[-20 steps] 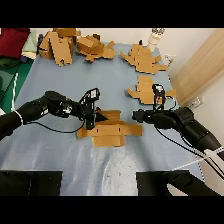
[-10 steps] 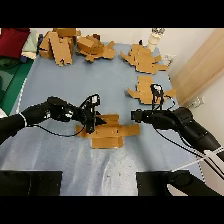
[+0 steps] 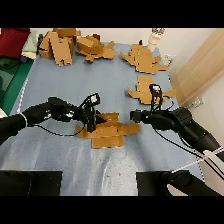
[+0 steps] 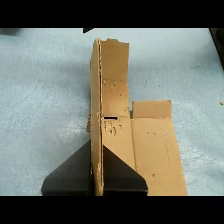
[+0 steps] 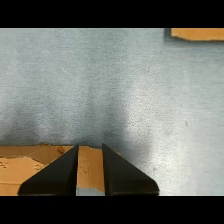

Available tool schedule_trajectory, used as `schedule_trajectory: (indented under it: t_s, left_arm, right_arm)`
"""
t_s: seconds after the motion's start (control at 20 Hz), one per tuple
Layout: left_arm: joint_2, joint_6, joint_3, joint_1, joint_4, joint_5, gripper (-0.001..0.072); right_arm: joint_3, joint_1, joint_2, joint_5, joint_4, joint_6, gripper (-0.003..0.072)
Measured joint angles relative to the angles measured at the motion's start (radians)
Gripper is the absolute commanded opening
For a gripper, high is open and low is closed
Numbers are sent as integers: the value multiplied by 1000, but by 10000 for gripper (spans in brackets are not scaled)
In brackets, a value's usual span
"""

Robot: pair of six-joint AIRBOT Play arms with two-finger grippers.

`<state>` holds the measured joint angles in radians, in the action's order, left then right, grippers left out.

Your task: Fold the box.

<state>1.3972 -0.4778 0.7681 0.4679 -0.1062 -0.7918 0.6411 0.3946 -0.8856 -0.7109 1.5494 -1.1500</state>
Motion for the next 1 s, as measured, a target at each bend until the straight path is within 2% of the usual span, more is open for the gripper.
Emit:
schedule_trajectory:
  t_s: [0.45,0.75,1.0]
  left_arm:
    - [0,-1,1,0,-33,-5,15]
    - [0,15,34,1,-130,-66,15]
    - [0,25,50,1,-151,-98,15]
  right_arm:
    - [0,0,0,0,-13,-19,227]
    - [0,0,0,0,-17,-21,227]
    - [0,0,0,-1,-16,-21,227]
